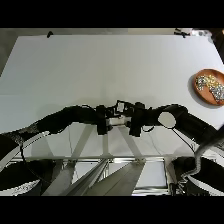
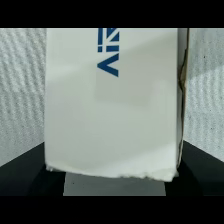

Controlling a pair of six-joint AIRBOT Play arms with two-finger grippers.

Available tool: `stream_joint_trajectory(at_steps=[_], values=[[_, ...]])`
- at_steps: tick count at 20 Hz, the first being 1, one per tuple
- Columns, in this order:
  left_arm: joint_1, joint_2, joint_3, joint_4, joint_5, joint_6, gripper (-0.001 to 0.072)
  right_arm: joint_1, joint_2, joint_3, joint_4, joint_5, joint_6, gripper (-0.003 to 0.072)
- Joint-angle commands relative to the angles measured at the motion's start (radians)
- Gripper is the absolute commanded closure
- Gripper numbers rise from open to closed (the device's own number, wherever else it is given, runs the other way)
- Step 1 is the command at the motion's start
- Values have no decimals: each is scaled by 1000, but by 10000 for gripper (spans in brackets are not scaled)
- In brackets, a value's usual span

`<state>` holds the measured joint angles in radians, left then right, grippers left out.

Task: Fold the box and place the chain.

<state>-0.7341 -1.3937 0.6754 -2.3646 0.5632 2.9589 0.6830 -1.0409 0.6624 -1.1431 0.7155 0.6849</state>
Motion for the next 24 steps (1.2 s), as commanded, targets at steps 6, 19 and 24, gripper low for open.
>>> stream_joint_trajectory(at_steps=[6, 19, 24], values=[[1, 1, 1, 2, -2, 0, 627, -119, 130, -18, 122, 45, 76, 674], [1, 1, 1, 2, -2, 0, 627, -126, 130, -233, 719, -108, -380, 677], [1, 1, 1, 2, -2, 0, 627, -126, 127, -246, 722, -177, -391, 677]])
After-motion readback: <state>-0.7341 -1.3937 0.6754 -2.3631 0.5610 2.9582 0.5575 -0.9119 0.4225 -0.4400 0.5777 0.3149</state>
